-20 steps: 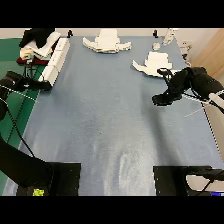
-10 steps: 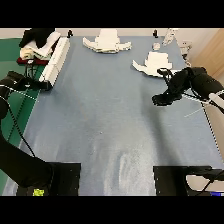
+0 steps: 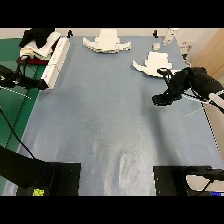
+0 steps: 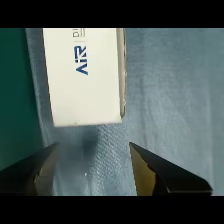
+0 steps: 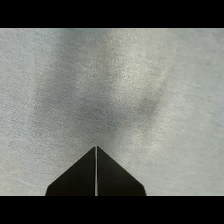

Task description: Fold the box.

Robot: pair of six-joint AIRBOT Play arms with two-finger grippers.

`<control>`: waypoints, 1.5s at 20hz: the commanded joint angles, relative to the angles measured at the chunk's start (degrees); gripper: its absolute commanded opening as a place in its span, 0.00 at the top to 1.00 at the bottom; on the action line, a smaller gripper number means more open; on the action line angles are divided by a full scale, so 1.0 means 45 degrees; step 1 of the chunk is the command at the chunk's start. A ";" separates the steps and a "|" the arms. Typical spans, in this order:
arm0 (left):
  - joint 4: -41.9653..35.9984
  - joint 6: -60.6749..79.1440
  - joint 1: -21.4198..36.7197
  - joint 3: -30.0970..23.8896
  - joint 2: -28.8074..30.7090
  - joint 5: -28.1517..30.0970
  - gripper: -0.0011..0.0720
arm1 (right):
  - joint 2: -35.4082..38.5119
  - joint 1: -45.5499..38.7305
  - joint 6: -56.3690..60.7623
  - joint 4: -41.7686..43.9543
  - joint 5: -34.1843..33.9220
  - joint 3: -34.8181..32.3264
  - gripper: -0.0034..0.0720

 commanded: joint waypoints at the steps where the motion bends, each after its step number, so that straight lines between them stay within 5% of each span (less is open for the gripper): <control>1: 0.1608 -0.1175 0.0325 0.0631 0.1171 -0.3575 0.03 | -0.0010 -0.0005 0.0000 0.0000 0.0000 0.0010 0.93; 3: 0.1792 -0.2171 0.0330 0.1035 0.1739 -0.5367 0.05 | -0.0010 -0.0005 0.0000 0.0000 0.0000 0.0010 0.93; 4: 0.1520 -0.2885 0.0301 0.1044 0.2079 -0.5736 0.38 | -0.0010 -0.0005 0.0000 0.0000 0.0000 0.0010 0.93; 5: 0.1020 -0.3351 0.0219 0.1044 0.2375 -0.6154 0.90 | -0.0010 -0.0005 0.0000 0.0000 0.0000 0.0010 0.93; 6: 0.0374 -0.3308 0.0068 0.1044 0.2584 -0.6674 0.97 | -0.0010 -0.0005 0.0000 0.0000 0.0000 0.0010 0.93; 9: -0.2040 -0.3483 -0.1025 0.1039 0.3157 -0.7669 0.98 | -0.0010 -0.0005 0.0000 -0.0005 0.0000 0.0010 0.93; 13: -0.1787 -0.4915 -0.4031 0.0340 0.4779 -0.6241 0.98 | -0.0010 -0.0005 0.0000 0.0000 0.0000 0.0010 0.93; 18: -0.0797 -0.6300 -0.7771 -0.2987 0.6931 -0.4201 0.97 | -0.0010 -0.0005 0.0000 0.0000 0.0000 0.0010 0.93; 22: -0.0743 -0.6892 -1.0210 -0.5702 0.7305 -0.2021 0.97 | -0.0010 -0.0005 0.0000 0.0000 0.0000 0.0010 0.93; 25: -0.0743 -0.6917 -1.1264 -0.6912 0.7286 -0.0869 0.97 | -0.0010 -0.0005 0.0000 0.0000 0.0000 0.0010 0.93; 30: -0.0758 -0.6907 -1.1429 -0.7271 0.7295 -0.1083 0.97 | -0.0010 -0.0005 0.0000 0.0000 0.0000 0.0010 0.93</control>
